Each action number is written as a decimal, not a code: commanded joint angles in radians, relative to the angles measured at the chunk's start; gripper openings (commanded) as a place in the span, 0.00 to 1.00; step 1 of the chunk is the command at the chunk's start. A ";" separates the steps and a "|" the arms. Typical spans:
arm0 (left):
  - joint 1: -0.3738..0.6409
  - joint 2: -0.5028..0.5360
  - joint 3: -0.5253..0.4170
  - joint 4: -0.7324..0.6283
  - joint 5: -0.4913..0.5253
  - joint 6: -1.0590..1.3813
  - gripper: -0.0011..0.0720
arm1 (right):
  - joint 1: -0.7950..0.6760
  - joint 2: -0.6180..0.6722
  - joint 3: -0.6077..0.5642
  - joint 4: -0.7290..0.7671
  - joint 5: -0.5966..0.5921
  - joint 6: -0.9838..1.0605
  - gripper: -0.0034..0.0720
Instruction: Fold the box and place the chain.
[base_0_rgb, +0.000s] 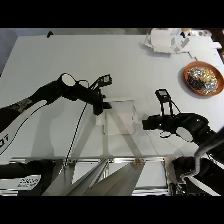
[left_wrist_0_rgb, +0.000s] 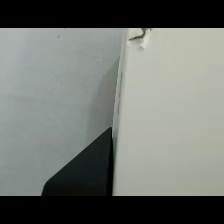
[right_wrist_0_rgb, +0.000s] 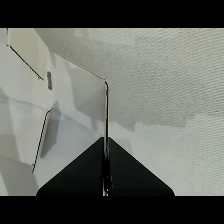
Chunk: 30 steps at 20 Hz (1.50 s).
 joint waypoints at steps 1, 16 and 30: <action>-0.001 0.000 0.000 -0.007 0.010 0.086 0.02 | 0.001 0.005 0.002 0.001 0.002 0.000 0.06; -0.084 -0.035 0.000 0.052 0.113 0.248 0.02 | 0.001 0.048 0.092 -0.003 0.013 -0.109 0.70; -0.084 -0.038 0.000 0.052 0.108 0.244 0.03 | 0.001 0.048 0.092 -0.002 0.025 -0.307 0.68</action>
